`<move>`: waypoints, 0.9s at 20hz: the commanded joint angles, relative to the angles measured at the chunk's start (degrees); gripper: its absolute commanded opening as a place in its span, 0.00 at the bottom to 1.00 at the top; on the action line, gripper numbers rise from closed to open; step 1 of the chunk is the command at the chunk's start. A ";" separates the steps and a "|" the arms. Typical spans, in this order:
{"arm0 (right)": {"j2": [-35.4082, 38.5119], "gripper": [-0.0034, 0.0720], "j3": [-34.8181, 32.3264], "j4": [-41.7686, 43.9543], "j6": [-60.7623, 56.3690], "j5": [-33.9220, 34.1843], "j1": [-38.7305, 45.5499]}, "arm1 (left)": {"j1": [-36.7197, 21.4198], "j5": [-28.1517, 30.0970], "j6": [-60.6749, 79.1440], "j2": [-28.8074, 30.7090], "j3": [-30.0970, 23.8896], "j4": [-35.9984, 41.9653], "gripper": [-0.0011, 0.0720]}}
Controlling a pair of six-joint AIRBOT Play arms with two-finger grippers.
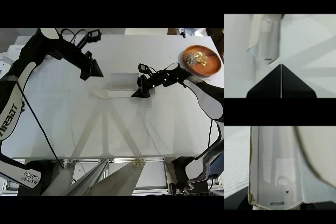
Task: Fold the box and place the chain.
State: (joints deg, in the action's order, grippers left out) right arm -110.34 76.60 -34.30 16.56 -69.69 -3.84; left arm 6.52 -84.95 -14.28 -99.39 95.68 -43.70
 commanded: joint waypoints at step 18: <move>-0.02 0.70 0.02 0.02 -0.02 0.00 -0.02 | 11.15 56.48 12.72 -5.29 -10.43 21.20 0.02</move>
State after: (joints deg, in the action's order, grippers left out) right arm -110.34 76.60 -34.26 16.56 -69.69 -3.84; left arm 17.61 -38.79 -1.67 -103.74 85.27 -25.17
